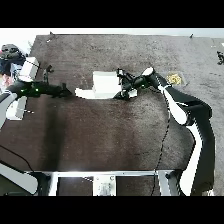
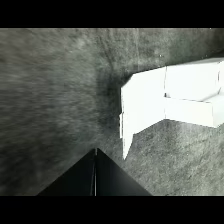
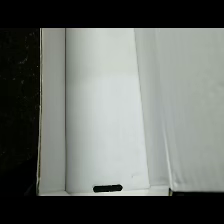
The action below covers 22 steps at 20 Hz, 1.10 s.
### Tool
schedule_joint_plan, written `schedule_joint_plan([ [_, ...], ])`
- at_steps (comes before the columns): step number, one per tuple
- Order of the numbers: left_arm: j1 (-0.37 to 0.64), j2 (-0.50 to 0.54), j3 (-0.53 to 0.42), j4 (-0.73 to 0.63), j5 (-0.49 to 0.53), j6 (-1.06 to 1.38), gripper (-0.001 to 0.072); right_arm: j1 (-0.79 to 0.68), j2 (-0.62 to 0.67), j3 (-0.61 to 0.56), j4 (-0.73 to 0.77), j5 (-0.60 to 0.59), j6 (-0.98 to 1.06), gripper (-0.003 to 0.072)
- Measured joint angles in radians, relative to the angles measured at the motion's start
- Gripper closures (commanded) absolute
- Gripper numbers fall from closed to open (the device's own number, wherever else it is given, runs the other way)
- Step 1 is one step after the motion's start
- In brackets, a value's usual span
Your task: Fold the box and place the chain.
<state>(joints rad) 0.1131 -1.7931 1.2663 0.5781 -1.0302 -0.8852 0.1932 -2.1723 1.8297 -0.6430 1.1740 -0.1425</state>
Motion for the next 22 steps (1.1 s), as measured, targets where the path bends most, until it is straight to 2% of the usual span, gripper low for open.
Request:
schedule_joint_plan([
  [5,-0.046,-0.046,-0.003,-0.045,0.039,-0.013,0.0701,0.0,0.0,0.0,0.0,0.0,0.0,0.0216],
  [13,-0.1,-0.061,-0.004,-0.164,0.046,0.032,0.0695,0.0,0.0,0.0,0.0,0.0,0.0,0.0216],
  [14,-0.104,-0.061,-0.004,-0.189,0.044,0.047,0.0573,0.0,0.0,0.0,0.0,0.0,0.0,0.0216],
  [15,-0.107,-0.061,-0.004,-0.216,0.035,0.065,0.034,0.0,0.0,0.0,0.0,0.0,0.0,0.0216],
  [16,-0.109,-0.061,-0.004,-0.249,0.023,0.086,0.0367,0.0,0.0,0.0,0.0,0.0,0.0,0.0216],
  [22,-0.138,-0.061,-0.003,-0.357,-0.015,0.154,0.0357,0.0,0.0,0.0,0.0,0.0,0.0,0.0217],
])
